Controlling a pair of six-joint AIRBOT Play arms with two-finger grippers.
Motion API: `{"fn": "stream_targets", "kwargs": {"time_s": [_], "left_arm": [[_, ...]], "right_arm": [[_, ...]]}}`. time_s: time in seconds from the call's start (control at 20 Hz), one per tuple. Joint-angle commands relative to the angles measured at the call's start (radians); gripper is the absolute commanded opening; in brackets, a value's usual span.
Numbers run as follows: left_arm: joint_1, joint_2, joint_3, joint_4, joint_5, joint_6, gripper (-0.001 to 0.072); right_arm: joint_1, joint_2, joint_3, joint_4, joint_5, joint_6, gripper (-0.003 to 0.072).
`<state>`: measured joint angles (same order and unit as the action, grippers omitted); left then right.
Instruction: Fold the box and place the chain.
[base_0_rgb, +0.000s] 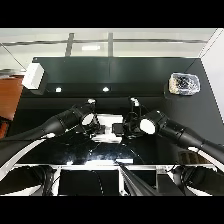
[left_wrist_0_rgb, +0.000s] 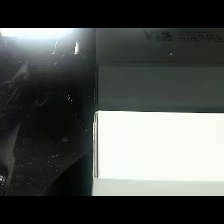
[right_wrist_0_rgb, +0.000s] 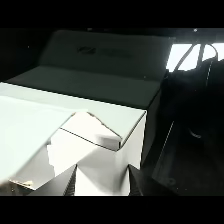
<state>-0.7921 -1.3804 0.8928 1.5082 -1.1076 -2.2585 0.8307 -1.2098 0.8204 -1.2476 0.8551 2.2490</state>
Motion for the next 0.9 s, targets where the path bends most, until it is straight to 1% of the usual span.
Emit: {"fn": "stream_targets", "kwargs": {"time_s": [0.0, 0.3, 0.5, 0.75, 0.85], "left_arm": [[0.0, 0.0, 0.0, -0.001, 0.002, 0.0, 0.0034], [0.0, 0.0, 0.0, -0.001, 0.003, 0.0, 0.0034], [0.0, 0.0, 0.0, -0.002, 0.003, 0.0, 0.0034], [0.0, 0.0, 0.0, -0.001, 0.006, 0.0, 0.0034], [0.0, 0.0, 0.0, -0.001, 0.004, 0.001, 0.0034]], "right_arm": [[0.013, -0.02, 0.008, -0.022, 0.005, 0.018, 0.0356], [0.035, -0.043, 0.014, -0.087, 0.01, 0.073, 0.0354], [0.037, -0.056, 0.019, -0.119, 0.066, 0.082, 0.0354], [0.063, -0.13, 0.113, -0.188, 0.159, 0.082, 0.0354], [0.064, -0.153, 0.144, -0.19, 0.177, 0.087, 0.0304]]}}
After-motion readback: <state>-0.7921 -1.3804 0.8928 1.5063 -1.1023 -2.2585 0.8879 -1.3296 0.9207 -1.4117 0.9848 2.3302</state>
